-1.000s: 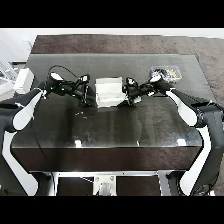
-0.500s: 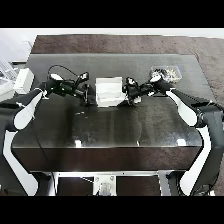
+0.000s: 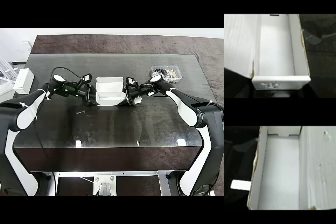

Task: Fold the box and place the chain.

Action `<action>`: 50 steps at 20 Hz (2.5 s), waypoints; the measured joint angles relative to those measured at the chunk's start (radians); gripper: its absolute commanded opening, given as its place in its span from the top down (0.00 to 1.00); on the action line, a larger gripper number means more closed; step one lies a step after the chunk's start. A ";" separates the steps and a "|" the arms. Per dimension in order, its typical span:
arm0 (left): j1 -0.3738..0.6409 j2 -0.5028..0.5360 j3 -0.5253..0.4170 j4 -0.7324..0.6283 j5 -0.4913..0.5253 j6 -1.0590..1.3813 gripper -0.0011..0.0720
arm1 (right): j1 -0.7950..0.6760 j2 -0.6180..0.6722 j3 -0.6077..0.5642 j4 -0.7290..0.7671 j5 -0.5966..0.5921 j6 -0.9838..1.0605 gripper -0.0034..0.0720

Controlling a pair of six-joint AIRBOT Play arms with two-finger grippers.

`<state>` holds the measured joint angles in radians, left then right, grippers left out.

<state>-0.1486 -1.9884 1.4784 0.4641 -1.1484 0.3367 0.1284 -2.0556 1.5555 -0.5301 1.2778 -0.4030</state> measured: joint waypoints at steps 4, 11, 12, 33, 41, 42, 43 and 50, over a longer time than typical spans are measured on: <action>-0.005 -0.020 0.001 -0.021 0.029 0.018 0.00 | 0.000 0.000 0.000 0.000 0.000 0.000 0.18; -0.016 -0.027 0.004 -0.056 0.051 0.048 0.00 | 0.000 0.000 0.000 -0.001 0.000 0.000 0.18; -0.020 -0.027 0.004 -0.058 0.056 0.053 0.00 | 0.000 0.000 0.000 -0.001 0.001 0.000 0.18; -0.038 -0.027 0.004 -0.079 0.087 0.084 0.37 | 0.000 0.000 0.000 -0.002 0.004 -0.001 0.18; -0.038 -0.027 0.004 -0.079 0.094 0.084 0.37 | 0.000 0.000 0.000 -0.002 0.004 -0.001 0.18; -0.038 -0.027 0.004 -0.079 0.095 0.083 0.37 | 0.000 0.000 0.000 -0.002 0.005 -0.001 0.18; -0.038 -0.027 0.004 -0.079 0.096 0.083 0.37 | 0.000 0.000 0.000 -0.002 0.005 -0.001 0.18; -0.039 -0.027 0.004 -0.080 0.098 0.083 0.37 | 0.000 0.000 0.000 -0.002 0.005 -0.001 0.18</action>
<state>-0.1871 -2.0159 1.4822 0.3843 -1.0500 0.4198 0.1284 -2.0552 1.5558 -0.5323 1.2823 -0.4042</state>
